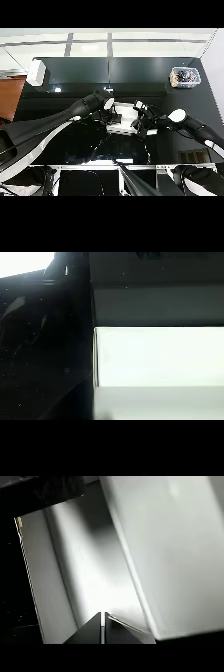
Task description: Fold the box and place the chain.
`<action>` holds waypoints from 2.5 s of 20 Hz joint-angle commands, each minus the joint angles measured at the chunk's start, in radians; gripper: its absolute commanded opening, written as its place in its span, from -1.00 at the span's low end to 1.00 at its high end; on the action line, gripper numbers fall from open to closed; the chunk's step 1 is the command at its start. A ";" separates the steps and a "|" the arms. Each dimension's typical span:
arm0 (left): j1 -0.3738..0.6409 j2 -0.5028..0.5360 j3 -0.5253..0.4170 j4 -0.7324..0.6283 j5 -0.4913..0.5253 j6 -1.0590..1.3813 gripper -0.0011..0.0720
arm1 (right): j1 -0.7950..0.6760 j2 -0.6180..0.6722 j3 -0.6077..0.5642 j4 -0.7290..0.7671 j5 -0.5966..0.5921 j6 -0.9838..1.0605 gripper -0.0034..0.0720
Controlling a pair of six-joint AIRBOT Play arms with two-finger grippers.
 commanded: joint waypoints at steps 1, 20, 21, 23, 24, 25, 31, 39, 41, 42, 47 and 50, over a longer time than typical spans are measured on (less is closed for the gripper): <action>0.000 0.000 0.000 0.000 -0.003 0.000 -0.90 | -0.072 0.114 0.046 -0.213 0.197 0.373 -0.87; 0.000 0.000 0.000 0.000 -0.002 0.000 -0.90 | -0.478 -0.009 -0.199 0.122 0.225 0.739 -0.87; 0.000 0.000 0.000 0.000 -0.002 0.000 -0.90 | -0.449 -0.009 -0.191 0.136 0.220 0.716 -0.87; 0.000 0.000 0.000 0.000 -0.001 0.000 -0.90 | -0.404 -0.009 -0.172 0.146 0.217 0.719 -0.87; 0.000 0.000 0.000 0.000 -0.001 0.000 -0.90 | -0.389 -0.009 -0.161 0.166 0.227 0.718 -0.87; 0.000 0.000 0.000 0.000 -0.002 0.000 -0.90 | -0.377 -0.009 -0.138 0.175 0.252 0.716 -0.64; 0.000 0.000 0.000 0.000 -0.002 0.000 -0.90 | -0.328 -0.010 0.000 0.154 0.359 0.782 0.34; 0.000 0.000 0.000 0.000 -0.001 0.000 -0.90 | -0.089 -0.010 0.106 -0.160 0.228 1.157 0.03; 0.000 0.000 0.000 0.000 -0.001 0.000 -0.90 | -0.038 -0.010 0.128 -0.256 0.198 1.257 0.03; 0.000 0.000 0.000 0.000 -0.002 0.000 -0.90 | -0.013 -0.015 0.141 -0.290 0.184 1.308 0.03; 0.000 0.000 0.000 0.000 -0.002 0.000 -0.90 | 0.086 -0.095 0.238 -0.402 0.187 1.498 0.03; 0.000 0.000 0.000 0.000 0.000 0.000 -0.90 | 0.119 -0.130 0.284 -0.496 0.228 1.627 0.02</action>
